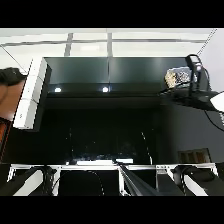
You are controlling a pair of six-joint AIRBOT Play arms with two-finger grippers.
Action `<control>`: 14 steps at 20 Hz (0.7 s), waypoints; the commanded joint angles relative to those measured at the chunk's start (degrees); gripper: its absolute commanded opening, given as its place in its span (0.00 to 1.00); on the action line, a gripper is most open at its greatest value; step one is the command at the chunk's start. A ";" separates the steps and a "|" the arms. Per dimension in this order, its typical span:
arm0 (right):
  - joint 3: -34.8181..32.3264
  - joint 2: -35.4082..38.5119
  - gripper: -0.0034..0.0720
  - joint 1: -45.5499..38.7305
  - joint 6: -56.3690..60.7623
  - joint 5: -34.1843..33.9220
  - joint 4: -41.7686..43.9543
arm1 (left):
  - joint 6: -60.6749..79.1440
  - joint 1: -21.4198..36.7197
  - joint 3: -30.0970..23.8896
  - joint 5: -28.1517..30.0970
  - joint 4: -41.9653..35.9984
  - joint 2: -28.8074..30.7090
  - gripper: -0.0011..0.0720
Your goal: Fold the box and place the chain.
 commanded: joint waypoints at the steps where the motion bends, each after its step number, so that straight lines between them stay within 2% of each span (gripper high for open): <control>1: -0.02 -7.08 0.07 3.17 0.02 -10.47 -8.48 | 0.07 -8.76 -17.94 15.96 2.36 11.23 0.05; 3: -0.02 -10.49 0.07 2.64 -0.02 -10.71 -11.54 | 0.04 -10.64 -25.40 17.92 5.75 14.86 0.05; 4: -0.02 -11.19 0.07 2.64 -0.02 -10.56 -11.78 | 0.04 -10.64 -26.86 17.55 6.25 15.85 0.05; 14: -0.02 -11.32 0.07 2.64 -0.02 -10.58 -11.69 | 0.02 -10.32 -27.23 17.27 7.63 16.46 0.05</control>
